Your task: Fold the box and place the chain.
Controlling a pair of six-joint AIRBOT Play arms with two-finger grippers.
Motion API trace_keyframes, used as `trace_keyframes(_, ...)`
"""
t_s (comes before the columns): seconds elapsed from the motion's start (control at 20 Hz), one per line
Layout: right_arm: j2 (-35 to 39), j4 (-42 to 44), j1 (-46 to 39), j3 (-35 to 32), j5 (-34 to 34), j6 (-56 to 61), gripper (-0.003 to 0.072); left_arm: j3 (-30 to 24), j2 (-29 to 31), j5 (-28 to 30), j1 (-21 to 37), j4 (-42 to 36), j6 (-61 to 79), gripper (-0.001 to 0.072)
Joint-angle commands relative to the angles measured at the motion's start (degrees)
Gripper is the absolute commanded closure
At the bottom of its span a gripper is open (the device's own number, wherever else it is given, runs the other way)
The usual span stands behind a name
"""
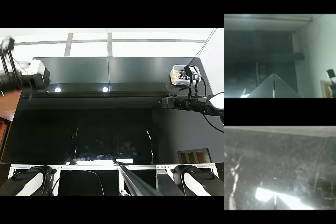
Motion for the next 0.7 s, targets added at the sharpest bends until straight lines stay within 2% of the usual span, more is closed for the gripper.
trace_keyframes(0.0, -0.04, -1.88, 0.07, 0.0, 0.28, -0.04, 0.0673, -18.93, 14.82, 13.38, -1.75, 0.22, 1.9, 0.0682)
trace_keyframes(0.15, -0.04, -1.88, 0.07, 0.0, 0.28, -0.04, 0.0673, -21.44, 18.36, 13.4, -1.22, 2.47, 1.88, 0.0682)
trace_keyframes(0.65, -0.04, -1.88, 0.07, 0.0, 0.28, -0.04, 0.0673, -21.53, 18.29, 13.44, -1.25, 2.08, 1.86, 0.0682)
